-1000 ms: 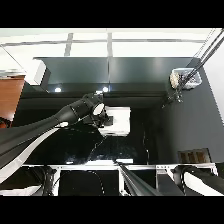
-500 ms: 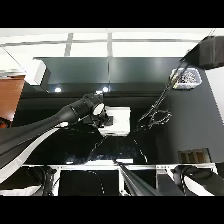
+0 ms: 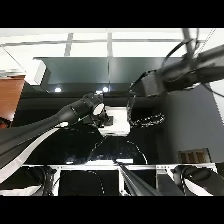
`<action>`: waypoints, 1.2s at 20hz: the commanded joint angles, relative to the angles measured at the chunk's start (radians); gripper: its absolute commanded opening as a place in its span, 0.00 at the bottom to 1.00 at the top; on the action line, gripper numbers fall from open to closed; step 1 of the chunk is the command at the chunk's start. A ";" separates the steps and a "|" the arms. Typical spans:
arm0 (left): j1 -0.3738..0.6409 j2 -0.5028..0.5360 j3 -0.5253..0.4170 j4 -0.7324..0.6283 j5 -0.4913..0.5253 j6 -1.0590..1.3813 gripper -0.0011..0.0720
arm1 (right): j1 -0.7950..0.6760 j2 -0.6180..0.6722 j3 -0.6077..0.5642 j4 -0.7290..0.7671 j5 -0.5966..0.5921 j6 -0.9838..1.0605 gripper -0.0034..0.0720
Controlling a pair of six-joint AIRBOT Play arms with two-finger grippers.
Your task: Fold the box and place the chain.
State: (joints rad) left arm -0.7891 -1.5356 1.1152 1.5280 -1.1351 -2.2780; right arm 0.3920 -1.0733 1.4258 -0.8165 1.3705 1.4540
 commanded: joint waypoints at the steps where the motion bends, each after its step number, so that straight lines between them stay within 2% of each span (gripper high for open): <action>1: 0.001 -0.001 0.000 0.000 0.000 0.000 0.06 | 0.027 -0.005 -0.148 0.060 -0.117 -0.024 0.07; 6: 0.001 -0.001 0.000 0.000 0.000 0.000 0.06 | 0.101 -0.023 -0.468 0.085 -0.433 -0.021 0.07; 9: 0.001 -0.001 0.000 0.000 0.000 0.000 0.06 | 0.103 -0.047 -0.573 0.079 -0.508 -0.018 0.07; 14: 0.001 -0.001 0.000 0.000 0.000 0.000 0.06 | 0.093 -0.048 -0.587 0.056 -0.497 -0.019 0.08; 15: 0.001 -0.001 0.000 0.000 0.000 0.000 0.06 | 0.092 -0.048 -0.587 0.055 -0.496 -0.019 0.25; 16: 0.001 -0.001 0.000 0.000 0.000 0.000 0.06 | 0.083 -0.047 -0.587 0.053 -0.484 -0.019 0.51; 19: 0.001 -0.001 0.000 0.000 0.000 0.000 0.06 | -0.011 -0.002 -0.579 -0.005 -0.402 -0.043 0.51; 21: 0.001 -0.001 0.000 0.000 0.000 0.000 0.06 | -0.082 0.064 -0.586 -0.171 -0.333 -0.067 0.51; 22: 0.001 -0.001 0.000 0.000 -0.001 0.000 0.06 | -0.105 0.103 -0.613 -0.269 -0.323 -0.090 0.51; 24: 0.001 -0.001 0.000 0.000 -0.004 0.000 0.06 | -0.118 0.158 -0.721 -0.325 -0.373 -0.238 0.51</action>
